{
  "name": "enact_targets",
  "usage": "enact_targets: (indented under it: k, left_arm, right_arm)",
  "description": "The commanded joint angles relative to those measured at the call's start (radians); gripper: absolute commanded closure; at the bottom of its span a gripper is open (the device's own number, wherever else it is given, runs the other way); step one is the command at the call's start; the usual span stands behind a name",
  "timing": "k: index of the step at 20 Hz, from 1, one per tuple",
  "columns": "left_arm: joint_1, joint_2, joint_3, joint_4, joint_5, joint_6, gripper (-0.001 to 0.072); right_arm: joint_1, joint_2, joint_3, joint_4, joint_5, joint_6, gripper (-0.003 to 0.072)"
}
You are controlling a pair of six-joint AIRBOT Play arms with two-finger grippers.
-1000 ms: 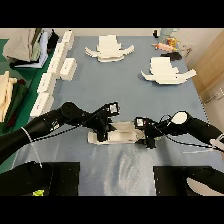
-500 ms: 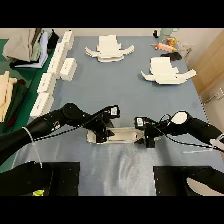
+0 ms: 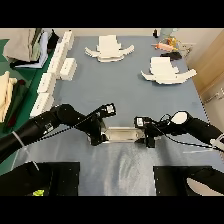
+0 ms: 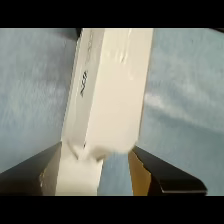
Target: Fold the box.
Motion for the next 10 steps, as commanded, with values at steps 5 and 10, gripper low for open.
enact_targets:
  k: [5, 10]
  left_arm:
    - [-0.002, 0.137, 0.002, -0.032, -0.268, -0.609, 0.0693]
    - [-0.020, 0.034, 0.004, -0.381, 0.093, -0.653, 0.0693]
  right_arm:
    - [0.001, 0.000, 0.000, 0.000, 0.000, -0.001, 0.0280]
    - [0.001, 0.000, 0.000, 0.000, 0.000, -0.001, 0.0280]
